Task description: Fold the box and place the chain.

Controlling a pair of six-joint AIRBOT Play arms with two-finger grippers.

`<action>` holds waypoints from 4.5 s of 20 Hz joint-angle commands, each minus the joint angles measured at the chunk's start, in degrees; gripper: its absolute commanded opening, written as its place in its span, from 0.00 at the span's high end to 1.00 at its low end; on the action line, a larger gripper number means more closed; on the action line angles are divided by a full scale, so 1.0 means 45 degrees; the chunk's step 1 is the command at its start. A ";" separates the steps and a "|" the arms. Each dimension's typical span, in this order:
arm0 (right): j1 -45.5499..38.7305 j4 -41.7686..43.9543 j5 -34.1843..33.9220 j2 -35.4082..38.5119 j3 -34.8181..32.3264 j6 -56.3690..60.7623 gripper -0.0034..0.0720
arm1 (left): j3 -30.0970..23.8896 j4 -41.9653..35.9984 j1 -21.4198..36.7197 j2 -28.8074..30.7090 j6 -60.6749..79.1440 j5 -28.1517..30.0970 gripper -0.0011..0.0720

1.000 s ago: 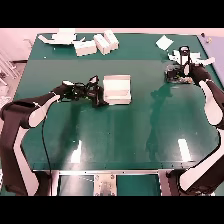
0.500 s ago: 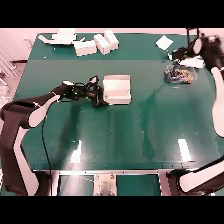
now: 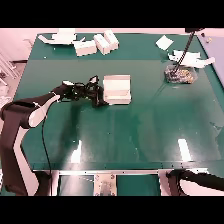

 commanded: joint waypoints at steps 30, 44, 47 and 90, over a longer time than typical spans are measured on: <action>0.4794 0.0418 -0.3419 0.0957 -0.0996 -0.0563 0.95 | 0.0005 0.0005 0.0005 0.0005 0.0005 -0.0005 0.33; 0.5571 0.1263 -0.3662 0.0379 -0.0797 -0.1501 0.95 | 0.0005 0.0005 0.0005 0.0005 0.0005 -0.0005 0.33; 0.5571 0.1661 -0.2696 -0.0092 -0.0981 -0.1501 0.95 | 0.0005 0.0005 0.0005 0.0005 0.0000 -0.0015 0.33; -0.4192 0.7461 -0.4333 -0.2118 -0.8544 0.0908 0.40 | 0.0005 0.0005 0.0005 0.0005 0.0000 -0.0049 0.33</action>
